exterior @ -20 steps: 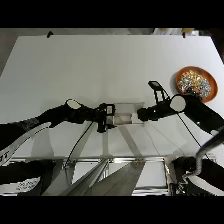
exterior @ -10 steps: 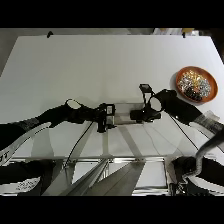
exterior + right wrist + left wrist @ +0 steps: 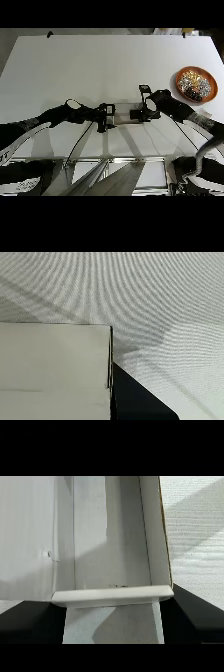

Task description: Fold the box and place the chain.

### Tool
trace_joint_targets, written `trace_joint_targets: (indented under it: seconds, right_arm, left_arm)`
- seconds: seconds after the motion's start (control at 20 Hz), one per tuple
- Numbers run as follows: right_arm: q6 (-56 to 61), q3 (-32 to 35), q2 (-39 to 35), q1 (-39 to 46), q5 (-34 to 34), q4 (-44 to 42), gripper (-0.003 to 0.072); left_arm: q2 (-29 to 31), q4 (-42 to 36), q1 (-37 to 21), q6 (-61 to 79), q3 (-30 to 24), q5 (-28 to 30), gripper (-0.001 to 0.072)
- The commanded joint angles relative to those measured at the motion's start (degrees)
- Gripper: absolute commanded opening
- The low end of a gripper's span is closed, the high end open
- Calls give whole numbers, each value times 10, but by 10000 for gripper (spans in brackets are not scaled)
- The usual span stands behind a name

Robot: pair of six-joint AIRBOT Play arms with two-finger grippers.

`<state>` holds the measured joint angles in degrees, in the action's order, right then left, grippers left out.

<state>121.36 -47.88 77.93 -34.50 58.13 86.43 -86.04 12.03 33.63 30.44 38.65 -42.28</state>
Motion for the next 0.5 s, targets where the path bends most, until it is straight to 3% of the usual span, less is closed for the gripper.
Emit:
trace_joint_targets:
  seconds: [0.0, 0.05, 0.1, 0.15, 0.3, 0.45]
  right_arm:
    - [-2, 0, 3, -1, -4, 2, 12]
    - [-3, 0, 3, -1, -4, 1, 48]
    - [-3, 0, 0, -1, -4, 1, 178]
    - [-6, 0, -7, -1, -2, 2, 257]
    - [-66, -2, -61, 4, 23, 10, 256]
    - [-129, -28, -119, 41, 101, 10, 272]
  left_arm:
    - [0, 0, 0, 0, 0, 0, 394]
    - [0, 0, 0, 0, 0, 0, 394]
    - [0, 0, 0, 0, 0, 0, 394]
    - [0, 0, 0, 0, 0, 0, 394]
    - [0, 0, 0, 0, 0, 0, 394]
    - [0, 0, 0, 0, 0, 0, 394]
